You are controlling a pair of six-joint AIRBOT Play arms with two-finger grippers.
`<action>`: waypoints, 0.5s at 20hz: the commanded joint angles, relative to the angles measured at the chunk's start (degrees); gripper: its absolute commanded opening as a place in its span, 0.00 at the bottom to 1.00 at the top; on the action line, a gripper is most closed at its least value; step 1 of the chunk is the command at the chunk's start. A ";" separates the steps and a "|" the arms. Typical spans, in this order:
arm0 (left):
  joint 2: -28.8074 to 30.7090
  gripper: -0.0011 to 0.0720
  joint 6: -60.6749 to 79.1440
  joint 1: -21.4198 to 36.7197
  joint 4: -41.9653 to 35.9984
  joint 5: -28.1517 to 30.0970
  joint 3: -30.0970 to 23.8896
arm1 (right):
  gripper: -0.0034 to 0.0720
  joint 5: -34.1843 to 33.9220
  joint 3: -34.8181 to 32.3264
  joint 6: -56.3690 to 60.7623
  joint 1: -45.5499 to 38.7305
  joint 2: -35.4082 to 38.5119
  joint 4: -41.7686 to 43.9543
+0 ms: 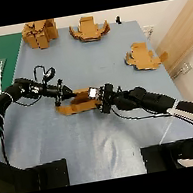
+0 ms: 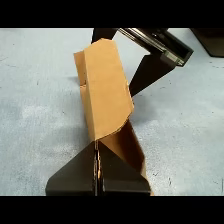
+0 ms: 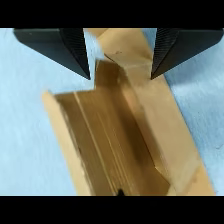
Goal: Fold the box.
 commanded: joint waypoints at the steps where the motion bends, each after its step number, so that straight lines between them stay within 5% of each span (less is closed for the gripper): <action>1: 0.00 0.04 0.02 -0.02 0.00 -0.22 -0.04 | 0.82 -4.17 1.25 -0.07 -1.64 -0.61 2.97; 6: 0.00 0.04 0.00 -0.02 0.00 -0.35 -0.04 | 0.82 -7.96 6.27 -11.89 -3.45 -2.84 10.62; 10: 0.02 0.04 0.02 -0.02 0.00 -0.28 -0.04 | 0.82 -21.07 12.39 -22.62 -5.16 -7.54 20.28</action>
